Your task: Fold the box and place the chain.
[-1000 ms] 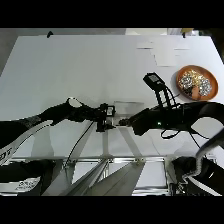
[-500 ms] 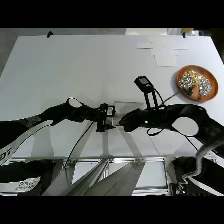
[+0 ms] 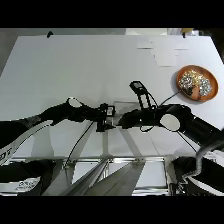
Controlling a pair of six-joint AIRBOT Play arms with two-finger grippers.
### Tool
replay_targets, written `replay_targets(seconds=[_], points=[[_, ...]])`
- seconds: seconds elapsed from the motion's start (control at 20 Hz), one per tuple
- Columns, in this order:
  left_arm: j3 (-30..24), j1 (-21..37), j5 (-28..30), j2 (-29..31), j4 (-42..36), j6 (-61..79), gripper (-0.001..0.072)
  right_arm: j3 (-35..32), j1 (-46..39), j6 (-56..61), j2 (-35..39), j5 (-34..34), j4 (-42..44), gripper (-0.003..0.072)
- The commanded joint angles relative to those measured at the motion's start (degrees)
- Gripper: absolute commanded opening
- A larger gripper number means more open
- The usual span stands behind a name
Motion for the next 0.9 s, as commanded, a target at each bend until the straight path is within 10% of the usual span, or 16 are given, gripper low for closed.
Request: replay_targets(seconds=[0.0, 0.6, 0.85], points=[[-0.02, 0.04, 0.00, 0.04, 0.00, 0.04, 0.0010, 0.52, -3.78, -0.26, 1.01, 1.84, -0.44, 0.0186], [-0.02, 0.04, 0.00, 0.04, 0.00, 0.02, 0.0010, 2.82, -28.11, -1.44, 1.60, 11.37, -19.43, 0.0166], [-0.02, 0.04, 0.00, 0.04, 0.00, 0.02, 0.0010, 2.82, -29.70, 1.11, -7.41, 10.16, -21.35, 0.0346]])
